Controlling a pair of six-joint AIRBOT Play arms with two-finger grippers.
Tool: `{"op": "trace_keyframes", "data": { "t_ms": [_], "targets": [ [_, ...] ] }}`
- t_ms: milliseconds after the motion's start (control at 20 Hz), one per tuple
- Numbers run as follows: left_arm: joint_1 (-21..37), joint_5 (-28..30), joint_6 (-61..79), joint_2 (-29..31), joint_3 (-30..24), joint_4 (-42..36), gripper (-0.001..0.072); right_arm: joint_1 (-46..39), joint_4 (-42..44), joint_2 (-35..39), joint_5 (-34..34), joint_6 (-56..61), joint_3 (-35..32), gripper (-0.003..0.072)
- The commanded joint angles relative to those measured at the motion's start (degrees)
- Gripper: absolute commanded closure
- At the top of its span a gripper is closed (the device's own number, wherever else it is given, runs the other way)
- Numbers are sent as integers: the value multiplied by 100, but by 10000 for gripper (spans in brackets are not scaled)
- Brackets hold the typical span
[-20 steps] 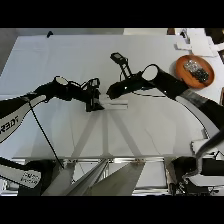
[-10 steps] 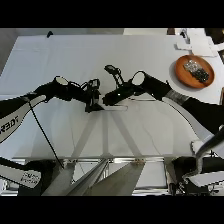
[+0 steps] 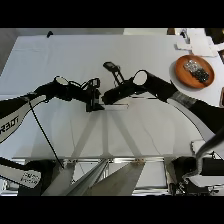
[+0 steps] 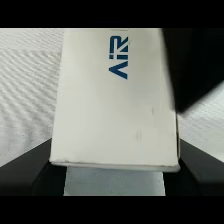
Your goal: Fold the box and place the chain.
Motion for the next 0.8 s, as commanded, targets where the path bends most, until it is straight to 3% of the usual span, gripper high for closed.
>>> {"op": "trace_keyframes", "data": {
  "t_ms": [0, 300, 750],
  "targets": [
    [4, -33, 22, 2, 2, 37, 500, -162, -7, 358, -291, -188, 2, 675],
    [4, -35, 22, 2, 2, 37, 500, -946, 236, 953, 98, -323, -713, 677],
    [4, -35, 24, 2, 2, 37, 500, -1134, 284, 721, 221, -422, -1447, 677]
  ]
}}
